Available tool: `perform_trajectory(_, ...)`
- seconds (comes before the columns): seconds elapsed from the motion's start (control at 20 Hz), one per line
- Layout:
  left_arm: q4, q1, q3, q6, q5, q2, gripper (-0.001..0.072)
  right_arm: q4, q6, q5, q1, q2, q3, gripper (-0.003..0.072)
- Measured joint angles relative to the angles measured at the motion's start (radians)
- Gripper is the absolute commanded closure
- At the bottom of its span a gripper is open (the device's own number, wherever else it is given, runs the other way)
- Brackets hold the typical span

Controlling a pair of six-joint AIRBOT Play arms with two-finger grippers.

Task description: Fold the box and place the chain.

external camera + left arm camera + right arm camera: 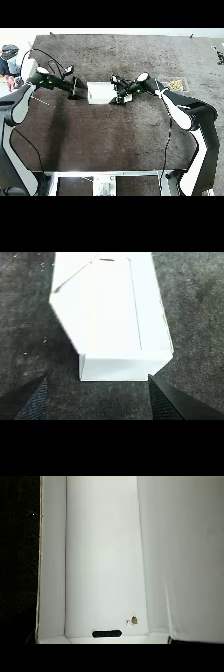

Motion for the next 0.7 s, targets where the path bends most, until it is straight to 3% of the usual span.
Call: perform_trajectory(0.7,0.051,-0.049,-0.002,0.006,-0.048,0.0,-0.0011,-0.001,-0.002,0.003,0.0,0.0,0.0,0.0213)
